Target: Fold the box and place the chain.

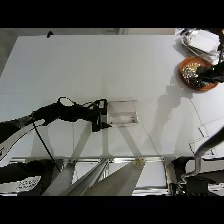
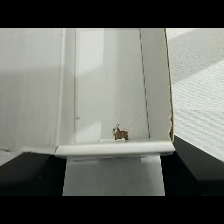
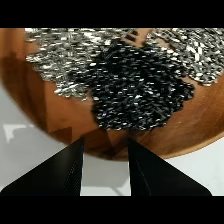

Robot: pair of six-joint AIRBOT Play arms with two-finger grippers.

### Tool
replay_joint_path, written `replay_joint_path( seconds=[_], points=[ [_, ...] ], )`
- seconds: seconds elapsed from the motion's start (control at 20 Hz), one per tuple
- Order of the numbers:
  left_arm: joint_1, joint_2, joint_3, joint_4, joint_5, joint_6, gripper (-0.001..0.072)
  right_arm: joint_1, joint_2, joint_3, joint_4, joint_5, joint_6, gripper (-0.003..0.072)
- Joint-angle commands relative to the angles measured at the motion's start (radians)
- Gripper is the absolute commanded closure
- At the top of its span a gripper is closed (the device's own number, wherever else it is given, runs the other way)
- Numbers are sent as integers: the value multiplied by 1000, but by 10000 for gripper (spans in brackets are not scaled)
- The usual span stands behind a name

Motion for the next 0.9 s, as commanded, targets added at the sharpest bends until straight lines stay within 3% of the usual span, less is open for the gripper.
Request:
replay_joint_path(
  seconds=[0.0,0.2,0.75,0.85],
  points=[
    [1,0,0,0,0,0,621,-50,-42,12,65,-39,12,411],
    [1,0,0,0,0,0,621,-50,-55,12,80,-62,6,464],
    [0,0,0,0,0,0,621,-50,-110,12,80,-64,13,470],
    [1,0,0,0,0,0,621,-50,-112,12,80,-68,13,605]
  ],
)
